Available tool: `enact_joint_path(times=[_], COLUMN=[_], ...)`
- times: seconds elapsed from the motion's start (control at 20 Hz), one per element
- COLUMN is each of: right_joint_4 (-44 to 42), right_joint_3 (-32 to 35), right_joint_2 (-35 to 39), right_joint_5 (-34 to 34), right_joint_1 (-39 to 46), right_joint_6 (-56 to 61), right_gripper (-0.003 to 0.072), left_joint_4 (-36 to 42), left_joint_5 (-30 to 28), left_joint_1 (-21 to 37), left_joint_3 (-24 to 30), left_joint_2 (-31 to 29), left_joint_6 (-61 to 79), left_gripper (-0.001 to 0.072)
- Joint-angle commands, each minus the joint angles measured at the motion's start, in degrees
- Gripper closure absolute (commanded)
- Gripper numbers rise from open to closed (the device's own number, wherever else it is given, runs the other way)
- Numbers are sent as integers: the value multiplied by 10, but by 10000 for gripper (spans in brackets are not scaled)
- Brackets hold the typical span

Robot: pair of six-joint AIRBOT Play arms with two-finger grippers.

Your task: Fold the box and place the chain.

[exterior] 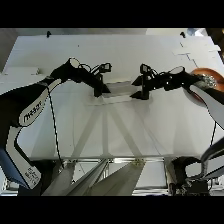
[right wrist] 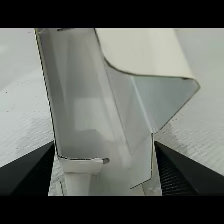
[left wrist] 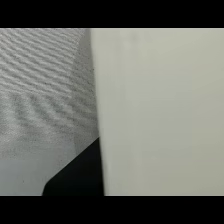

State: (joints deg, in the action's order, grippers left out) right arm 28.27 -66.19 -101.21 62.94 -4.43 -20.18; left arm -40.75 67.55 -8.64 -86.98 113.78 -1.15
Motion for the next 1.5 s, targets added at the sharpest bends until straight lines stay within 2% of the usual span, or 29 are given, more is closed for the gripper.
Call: enact_joint_path(times=[0.0, 0.7, 1.45], right_joint_4=[4, 85, 63], right_joint_3=[-29, -34, -34], right_joint_2=[-26, -31, -31], right_joint_5=[36, 37, 37], right_joint_1=[0, -42, -41], right_joint_6=[19, 39, 35], right_gripper=[-1, 0, 1], left_joint_4=[0, 0, 0], left_joint_5=[0, 0, 0], left_joint_1=[0, 0, 0], left_joint_3=[0, 0, 0], left_joint_2=[0, 0, 0], left_joint_6=[0, 0, 0], left_gripper=[695, 695, 695])
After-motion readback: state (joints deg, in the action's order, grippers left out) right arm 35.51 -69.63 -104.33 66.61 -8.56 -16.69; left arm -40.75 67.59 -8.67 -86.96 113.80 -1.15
